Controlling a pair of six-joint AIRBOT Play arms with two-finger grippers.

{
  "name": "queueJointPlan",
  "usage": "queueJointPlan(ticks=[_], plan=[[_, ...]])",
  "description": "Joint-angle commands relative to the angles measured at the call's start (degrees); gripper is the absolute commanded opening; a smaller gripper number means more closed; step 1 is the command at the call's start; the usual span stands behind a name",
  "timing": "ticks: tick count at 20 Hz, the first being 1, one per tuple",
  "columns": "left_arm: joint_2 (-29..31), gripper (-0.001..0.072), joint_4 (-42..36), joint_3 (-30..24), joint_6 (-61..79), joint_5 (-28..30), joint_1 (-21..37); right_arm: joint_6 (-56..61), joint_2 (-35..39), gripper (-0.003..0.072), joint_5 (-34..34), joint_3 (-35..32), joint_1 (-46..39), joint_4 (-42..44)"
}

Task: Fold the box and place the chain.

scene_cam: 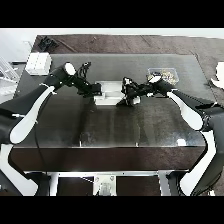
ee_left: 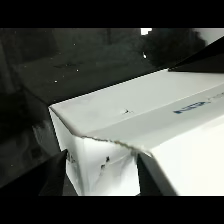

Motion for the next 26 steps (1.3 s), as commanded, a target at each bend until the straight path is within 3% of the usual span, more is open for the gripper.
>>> queueJointPlan(ticks=[1, 16, 21, 26], plan=[[-1.36, 0.05, 4.66, 2.86, -3.45, -3.74, -0.52, 0.0, -0.02, 0.0496, 0.0, -0.02, 0.07, 0.0], [-1.44, 0.0499, 8.44, 3.67, -7.96, -3.96, -1.64, 0.0, -0.02, 0.0496, 0.0, -0.02, 0.07, 0.0], [-7.28, 0.0499, 11.17, 13.62, -10.8, -13.42, -2.16, 0.0, -0.02, 0.0496, 0.0, -0.02, 0.07, 0.0], [-8.59, 0.05, 15.8, 16.55, -15.12, -14.8, -3.82, 0.0, -0.02, 0.0496, 0.0, -0.02, 0.07, 0.0]])
